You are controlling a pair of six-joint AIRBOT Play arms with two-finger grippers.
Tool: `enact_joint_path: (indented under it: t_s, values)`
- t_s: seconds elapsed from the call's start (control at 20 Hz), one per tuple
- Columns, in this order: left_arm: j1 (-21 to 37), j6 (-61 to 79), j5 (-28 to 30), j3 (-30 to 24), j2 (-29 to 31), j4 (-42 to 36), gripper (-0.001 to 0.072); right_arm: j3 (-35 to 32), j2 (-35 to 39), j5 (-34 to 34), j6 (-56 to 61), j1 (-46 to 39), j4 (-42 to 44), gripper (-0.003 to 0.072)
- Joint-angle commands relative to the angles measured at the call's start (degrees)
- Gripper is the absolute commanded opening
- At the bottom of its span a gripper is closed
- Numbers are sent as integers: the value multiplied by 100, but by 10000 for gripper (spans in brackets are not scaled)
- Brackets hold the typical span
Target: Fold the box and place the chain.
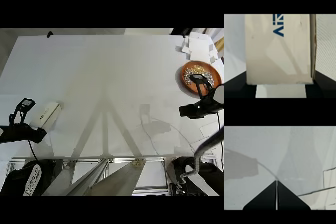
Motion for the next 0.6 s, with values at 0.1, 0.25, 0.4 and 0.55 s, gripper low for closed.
enact_joint_path:
  t_s: [0.1,0.25,0.4,0.55]
  values:
    - [11,-44,-514,-13,17,170,507,7,4,2,0,-4,2,19]
    - [2,-46,-605,-13,22,170,696,7,4,2,0,-4,2,19]
    - [-15,-28,-706,-11,140,133,699,7,4,2,0,-4,2,19]
    - [-33,-31,-669,-11,643,-74,699,7,4,2,0,-4,2,19]
